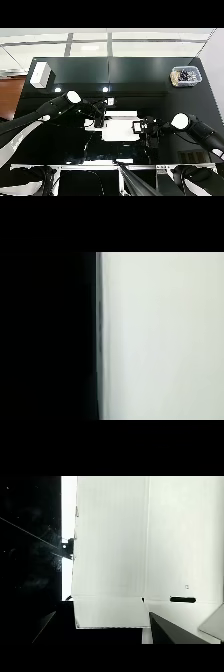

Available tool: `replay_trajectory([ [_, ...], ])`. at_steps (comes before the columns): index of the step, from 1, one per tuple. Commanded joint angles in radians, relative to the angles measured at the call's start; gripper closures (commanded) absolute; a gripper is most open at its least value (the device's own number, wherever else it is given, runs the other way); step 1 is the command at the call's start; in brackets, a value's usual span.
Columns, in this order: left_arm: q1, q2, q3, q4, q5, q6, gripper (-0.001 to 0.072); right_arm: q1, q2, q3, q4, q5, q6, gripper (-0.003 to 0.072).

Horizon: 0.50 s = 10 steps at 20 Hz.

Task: Fold the box and place the chain.

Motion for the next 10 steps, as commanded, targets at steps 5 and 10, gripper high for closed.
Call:
replay_trajectory([
  [5,0.000,-0.001,0.001,0.000,0.001,0.000,0.0684,0.013,-0.058,0.000,0.011,-0.056,-0.083,-0.0018],
  [10,0.000,-0.001,0.001,-0.001,0.000,-0.002,0.0683,0.046,-0.074,0.000,0.060,-0.159,-0.108,-0.0018],
])
